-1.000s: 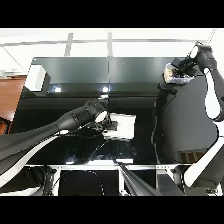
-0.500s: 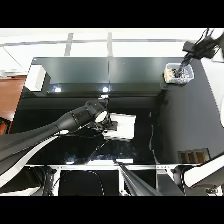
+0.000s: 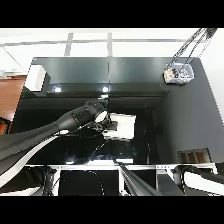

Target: Fold the box and place the chain.

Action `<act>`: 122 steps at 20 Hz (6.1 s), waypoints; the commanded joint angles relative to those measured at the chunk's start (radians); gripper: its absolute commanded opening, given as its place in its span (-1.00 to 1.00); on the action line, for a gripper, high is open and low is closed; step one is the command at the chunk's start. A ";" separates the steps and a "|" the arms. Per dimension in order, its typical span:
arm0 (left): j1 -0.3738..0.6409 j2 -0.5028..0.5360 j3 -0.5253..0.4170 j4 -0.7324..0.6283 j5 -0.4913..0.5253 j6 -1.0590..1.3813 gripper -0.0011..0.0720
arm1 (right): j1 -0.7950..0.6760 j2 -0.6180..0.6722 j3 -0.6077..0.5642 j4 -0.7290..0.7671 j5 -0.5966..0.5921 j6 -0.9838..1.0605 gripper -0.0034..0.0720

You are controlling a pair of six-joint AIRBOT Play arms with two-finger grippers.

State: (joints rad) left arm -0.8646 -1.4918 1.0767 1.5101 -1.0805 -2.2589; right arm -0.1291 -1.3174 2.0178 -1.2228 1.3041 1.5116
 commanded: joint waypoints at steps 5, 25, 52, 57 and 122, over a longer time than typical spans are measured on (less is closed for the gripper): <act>0.001 0.000 0.001 0.000 -0.002 0.000 -0.90 | 0.054 0.297 -0.058 0.111 0.144 -0.025 -0.88; 0.001 0.000 0.001 0.000 -0.001 0.000 -0.90 | 0.524 0.359 -0.608 0.317 0.094 -0.087 -0.87; 0.001 0.000 0.001 0.000 0.000 0.000 -0.90 | 0.435 0.389 -0.697 0.346 0.314 -0.108 -0.87; 0.001 0.000 0.001 0.000 0.004 0.000 -0.90 | 0.435 0.389 -0.697 0.465 0.252 -0.133 -0.87; 0.592 0.466 -0.406 -0.331 0.011 0.587 0.14 | 0.325 0.498 -1.247 0.171 -0.118 -0.060 -0.31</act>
State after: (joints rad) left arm -0.4572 -1.1015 0.8543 1.4147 -1.1770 -1.8854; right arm 0.1959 -0.8204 0.7712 -1.0515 1.1915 1.4361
